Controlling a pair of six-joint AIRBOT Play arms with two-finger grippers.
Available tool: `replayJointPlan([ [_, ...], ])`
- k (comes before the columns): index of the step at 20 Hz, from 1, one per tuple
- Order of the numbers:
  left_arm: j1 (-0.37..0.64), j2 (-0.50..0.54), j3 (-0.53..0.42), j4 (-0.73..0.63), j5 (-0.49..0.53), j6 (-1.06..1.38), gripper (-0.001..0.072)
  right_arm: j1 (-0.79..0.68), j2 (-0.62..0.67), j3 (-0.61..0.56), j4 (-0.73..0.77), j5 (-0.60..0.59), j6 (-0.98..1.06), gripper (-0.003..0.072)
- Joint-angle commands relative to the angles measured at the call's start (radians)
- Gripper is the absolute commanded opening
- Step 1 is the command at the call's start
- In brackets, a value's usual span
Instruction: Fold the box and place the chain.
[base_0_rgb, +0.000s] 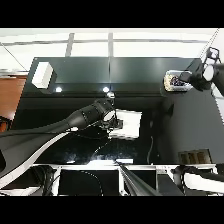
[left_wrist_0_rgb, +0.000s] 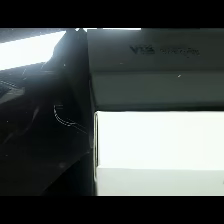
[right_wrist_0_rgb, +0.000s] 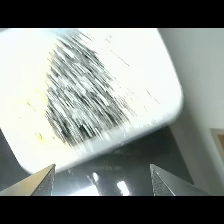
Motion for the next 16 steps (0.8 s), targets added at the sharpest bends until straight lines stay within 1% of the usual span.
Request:
replayJointPlan([
  [1,0.0,-0.001,0.0,0.001,0.0,0.0,0.0026,-0.04,-0.212,0.22,0.135,0.048,-0.181,0.0711],
  [4,0.0,-0.001,0.0,0.001,0.0,0.0,0.0026,-0.04,-0.311,0.303,0.135,0.067,-0.18,0.071],
  [8,0.0,-0.001,0.0,0.001,0.001,0.0,0.0026,-0.04,-0.364,0.319,0.16,0.082,-0.182,0.0708],
  [9,0.0,-0.001,0.0,0.001,0.001,0.0,0.0026,-0.037,-0.371,0.319,0.159,0.087,-0.182,0.0698],
  [10,0.0,-0.001,0.0,0.001,0.001,0.0,0.0026,-0.035,-0.377,0.319,0.159,0.091,-0.182,0.0648],
  [11,0.0,-0.001,0.0,0.001,0.001,0.0,0.0026,-0.034,-0.38,0.319,0.159,0.093,-0.182,0.0648],
  [12,0.0,-0.001,0.0,0.001,0.0,0.0,0.0026,-0.035,-0.381,0.319,0.158,0.098,-0.181,0.0566],
  [13,0.0,-0.001,0.0,0.001,0.0,0.0,0.0026,-0.035,-0.381,0.319,0.158,0.103,-0.181,0.0428],
  [15,0.0,-0.001,0.0,0.001,0.0,0.0,0.0026,-0.034,-0.38,0.319,0.159,0.142,-0.181,0.02],
  [16,0.0,-0.001,0.0,0.001,0.0,0.0,0.0026,-0.034,-0.375,0.321,0.159,0.178,-0.181,0.0007],
])
